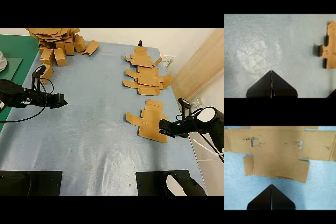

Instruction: Fold the box.

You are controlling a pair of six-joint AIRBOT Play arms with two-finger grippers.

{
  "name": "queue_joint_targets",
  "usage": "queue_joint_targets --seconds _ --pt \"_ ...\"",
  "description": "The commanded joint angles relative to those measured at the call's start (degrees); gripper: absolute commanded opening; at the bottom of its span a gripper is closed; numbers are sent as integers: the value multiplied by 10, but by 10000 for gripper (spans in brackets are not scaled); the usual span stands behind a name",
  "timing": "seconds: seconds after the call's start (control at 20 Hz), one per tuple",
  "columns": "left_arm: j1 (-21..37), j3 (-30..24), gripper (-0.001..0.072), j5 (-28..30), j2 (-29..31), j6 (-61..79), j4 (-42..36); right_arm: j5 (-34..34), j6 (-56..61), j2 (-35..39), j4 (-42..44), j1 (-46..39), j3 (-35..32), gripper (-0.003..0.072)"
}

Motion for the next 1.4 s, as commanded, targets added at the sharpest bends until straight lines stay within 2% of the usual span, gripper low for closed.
queue_joint_targets --seconds 0.0,0.3,0.4,0.45,0.5,0.55,0.7,1.0,1.05,1.2,1.3,1.35 --pt "0 0 12 0 0 0 0 0 0 0 1 0 0 3" --pt "0 0 12 0 0 0 0 -1 1 0 -11 0 1 4" --pt "0 0 12 0 0 0 0 7 13 -2 -90 -1 17 8" --pt "0 0 12 0 0 0 0 19 35 -6 -147 -3 35 146" --pt "0 0 12 0 0 0 0 30 44 -12 -190 -9 55 366" --pt "0 0 12 0 0 0 0 31 47 -22 -227 -19 75 453" --pt "0 0 12 0 0 0 0 4 54 -68 -234 -86 109 453" --pt "0 0 12 22 0 0 -5 -68 12 -178 -201 -178 113 453" --pt "0 0 12 21 0 0 -7 -70 -3 -194 -174 -188 113 453" --pt "0 0 12 23 0 0 -13 -55 -111 -240 -24 -205 112 453" --pt "0 0 12 33 0 0 -13 -57 -121 -253 3 -203 112 449" --pt "0 0 12 37 0 0 -13 -55 -127 -254 5 -203 112 423"
